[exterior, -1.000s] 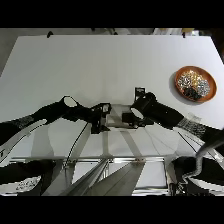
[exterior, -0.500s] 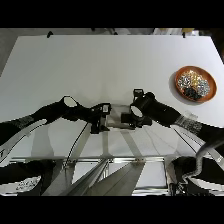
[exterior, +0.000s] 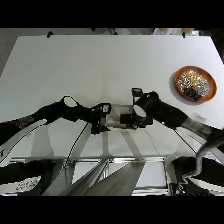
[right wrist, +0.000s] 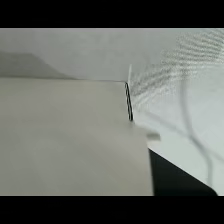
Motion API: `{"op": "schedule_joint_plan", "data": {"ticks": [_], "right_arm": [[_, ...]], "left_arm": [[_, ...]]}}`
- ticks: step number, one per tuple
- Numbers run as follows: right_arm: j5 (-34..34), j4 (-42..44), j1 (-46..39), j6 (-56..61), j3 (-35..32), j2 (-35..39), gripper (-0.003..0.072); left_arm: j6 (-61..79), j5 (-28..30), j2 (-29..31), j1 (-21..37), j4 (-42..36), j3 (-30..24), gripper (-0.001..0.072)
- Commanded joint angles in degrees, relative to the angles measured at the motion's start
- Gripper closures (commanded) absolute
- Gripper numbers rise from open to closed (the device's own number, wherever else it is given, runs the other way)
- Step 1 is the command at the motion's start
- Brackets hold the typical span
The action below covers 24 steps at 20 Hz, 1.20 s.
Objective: Fold the box and place the chain.
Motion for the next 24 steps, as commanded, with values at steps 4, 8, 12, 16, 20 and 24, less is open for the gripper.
{"op": "schedule_joint_plan", "data": {"ticks": [4,8,12,16,20,24], "right_arm": [[8.5,-1.2,-8.4,-16.6,5.0,13.3,0.0326],[9.1,-2.1,-24.0,-29.7,12.8,14.8,0.047],[7.3,-2.3,-43.7,-41.7,15.8,11.3,0.0508],[3.2,-5.0,-57.7,-48.1,15.8,5.8,0.0518],[-1.7,-5.3,-63.5,-49.6,15.8,-1.7,0.0516],[-4.9,-6.7,-64.0,-49.5,15.8,-8.3,0.0489]], "left_arm": [[0.1,0.1,0.0,0.0,0.1,0.0,0.0501],[0.1,0.1,0.0,0.0,0.1,0.0,0.0501],[0.1,0.1,0.0,0.0,0.1,0.0,0.0501],[0.1,0.1,0.0,0.0,0.1,0.0,0.0501],[0.1,0.1,0.0,0.0,0.1,0.0,0.0501],[0.1,0.1,0.0,0.0,0.1,0.0,0.0501]]}}
